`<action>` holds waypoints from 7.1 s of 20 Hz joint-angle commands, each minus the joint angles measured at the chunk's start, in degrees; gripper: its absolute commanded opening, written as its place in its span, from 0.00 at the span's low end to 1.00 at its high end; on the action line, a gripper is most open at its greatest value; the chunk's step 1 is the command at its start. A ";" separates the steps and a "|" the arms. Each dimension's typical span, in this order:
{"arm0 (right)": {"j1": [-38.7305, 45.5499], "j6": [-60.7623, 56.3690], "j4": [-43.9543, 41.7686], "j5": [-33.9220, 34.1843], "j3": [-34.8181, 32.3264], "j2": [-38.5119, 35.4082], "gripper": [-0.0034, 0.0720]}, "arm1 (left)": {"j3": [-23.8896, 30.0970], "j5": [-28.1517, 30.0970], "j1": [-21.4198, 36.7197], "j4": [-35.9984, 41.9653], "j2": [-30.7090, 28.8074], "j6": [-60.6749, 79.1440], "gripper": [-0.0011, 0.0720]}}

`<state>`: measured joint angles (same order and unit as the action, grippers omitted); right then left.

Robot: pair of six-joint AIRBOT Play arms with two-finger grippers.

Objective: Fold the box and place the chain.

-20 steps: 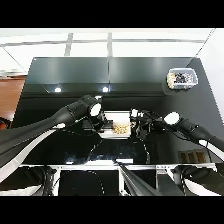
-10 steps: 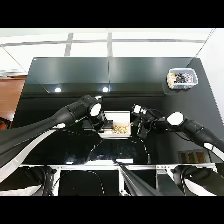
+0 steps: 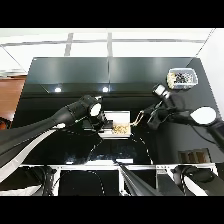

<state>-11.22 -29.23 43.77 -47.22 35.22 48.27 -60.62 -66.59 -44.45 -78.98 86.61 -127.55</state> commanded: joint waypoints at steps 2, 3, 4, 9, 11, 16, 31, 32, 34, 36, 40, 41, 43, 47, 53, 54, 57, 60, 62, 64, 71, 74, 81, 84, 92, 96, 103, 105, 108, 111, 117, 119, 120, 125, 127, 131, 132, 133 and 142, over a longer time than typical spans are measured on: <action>3.89 -12.48 0.22 -16.44 11.65 -4.50 0.07 | 0.02 0.04 0.00 0.00 -0.04 0.02 0.06; 3.89 -13.99 -1.07 -19.39 14.67 -4.57 0.07 | 0.02 0.07 0.00 0.00 -0.04 0.02 0.06; 3.87 -14.80 -3.19 -21.55 16.81 -4.57 0.07 | 0.02 0.07 0.00 0.00 -0.04 0.02 0.06; 2.29 -17.05 -20.96 -22.58 18.32 -3.98 0.07 | 0.02 0.07 0.00 0.00 -0.04 0.02 0.06; -0.98 -17.29 -22.14 -19.91 16.17 -3.15 0.07 | 0.02 0.04 0.00 0.02 -0.04 0.02 0.06; -7.74 -17.92 -22.27 -10.49 6.67 0.35 0.07 | 0.02 0.07 0.02 0.00 -0.04 0.02 0.06; -2.27 -17.84 -17.59 -13.05 3.28 4.13 0.48 | 0.02 -0.04 0.00 0.00 -0.04 0.02 0.06; 0.63 -17.84 -16.74 -14.56 3.43 4.13 0.48 | 0.02 -0.02 0.02 -0.02 -0.04 0.02 0.06; 5.29 -17.84 -16.72 -17.03 3.43 4.13 0.47 | 0.02 -0.07 0.02 -0.02 -0.04 0.04 0.06; 7.43 -17.84 -16.74 -17.07 3.43 4.13 0.47 | 0.02 -0.13 0.31 0.02 -0.04 0.02 0.06; 7.54 -16.79 -16.57 -17.38 3.43 4.13 0.47 | 0.00 -0.79 0.61 -2.80 -0.15 0.57 0.06; 7.54 -16.81 -16.22 -17.44 3.43 4.13 0.47 | -0.07 -1.75 0.59 -3.72 -0.35 -1.11 0.06; 7.54 -16.81 -15.39 -17.49 3.43 4.13 0.47 | -0.09 -2.45 0.39 -4.72 -1.42 -3.06 0.06; 7.54 -16.81 -14.67 -17.42 3.43 4.13 0.47 | -0.09 -0.37 0.42 -4.42 -3.67 -5.18 0.52; 7.54 -16.81 -14.56 -17.99 3.43 4.13 0.47 | 0.83 -3.17 -1.44 -14.14 -11.58 2.47 0.96; 7.54 -16.81 -14.53 -18.40 3.43 4.13 0.47 | 2.05 -3.41 -1.55 -16.50 -14.36 4.87 0.96; 7.54 -16.83 -14.53 -18.56 3.43 4.13 0.47 | 11.63 4.33 1.11 -17.66 -26.67 15.56 0.96; 7.48 -16.68 -14.58 -18.82 3.43 4.13 0.47 | 25.51 12.81 15.13 -7.45 -39.93 25.07 0.96; 7.48 -15.89 -14.56 -19.02 3.41 4.13 0.47 | 33.81 17.70 25.81 12.04 -44.59 47.12 0.96; 7.48 -15.91 -14.56 -18.45 3.41 4.13 0.47 | 38.69 13.64 33.31 29.00 -43.43 73.24 0.96; 7.48 -16.22 -14.62 -18.32 3.39 4.13 0.47 | 39.50 11.32 32.13 32.50 -35.28 123.47 1.00; 7.48 -16.20 -14.49 -17.94 3.39 4.13 0.47 | 39.19 13.57 31.04 41.11 -31.76 129.17 1.00; 7.48 -16.22 -14.58 -18.49 3.39 4.13 0.47 | 37.24 13.92 31.08 45.13 -23.76 136.34 0.99; 7.48 -16.20 -14.58 -18.51 3.39 4.13 0.47 | 36.04 14.08 31.08 45.11 -22.32 136.37 0.99; 7.48 -16.20 -14.60 -18.47 3.39 4.13 0.47 | 34.29 15.54 30.77 47.74 -19.39 139.60 0.99; 7.48 -16.20 -14.71 -18.45 3.39 4.13 0.47 | 33.48 15.85 28.79 52.26 -17.90 144.08 0.99; 7.48 -16.20 -14.73 -18.67 3.39 4.13 0.47 | 29.99 17.46 26.64 50.73 -14.84 142.24 0.99; 7.48 -16.20 -14.73 -18.64 3.39 4.13 0.47 | 29.31 17.29 26.62 50.71 -13.94 142.35 0.99; 7.48 -16.20 -14.73 -18.58 3.39 4.13 0.47 | 29.18 16.96 26.40 50.71 -13.81 142.97 0.99; 7.48 -16.20 -14.73 -18.56 3.39 4.13 0.47 | 29.18 17.44 23.76 50.73 -13.81 146.97 0.99; 7.48 -16.20 -14.73 -18.51 3.39 4.13 0.47 | 29.18 21.57 21.90 50.49 -13.79 147.34 0.93; 7.48 -16.20 -14.73 -18.21 3.39 4.13 0.47 | 29.18 21.57 21.90 50.49 -13.79 147.34 0.74; 7.48 -16.20 -14.73 -17.84 3.39 4.13 0.47 | 29.18 21.57 21.90 50.49 -13.79 147.34 0.71; 3.37 -22.67 -15.21 -5.29 3.41 4.26 1.00 | 29.18 21.57 21.90 50.51 -13.81 147.34 0.71; -0.57 -23.15 -16.50 3.28 4.13 6.03 1.00 | 29.18 21.57 21.90 50.51 -13.81 147.34 0.71; -7.06 -23.52 -18.16 4.83 8.76 14.82 1.00 | 29.18 21.57 21.90 50.51 -13.81 147.34 0.71; -8.15 -23.47 -17.66 4.74 8.90 16.55 1.00 | 29.18 21.55 21.90 50.51 -13.81 147.34 0.71; -9.05 -22.91 -15.96 4.09 8.90 17.62 1.00 | 29.18 21.57 21.90 50.51 -13.81 147.34 0.71; -12.26 1.55 -8.79 -12.76 10.80 17.68 1.00 | 29.18 21.57 21.90 50.51 -13.81 147.36 0.71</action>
<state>-22.85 -35.88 34.92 -54.17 44.80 65.89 -31.42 -45.01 -22.55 -28.45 72.77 19.79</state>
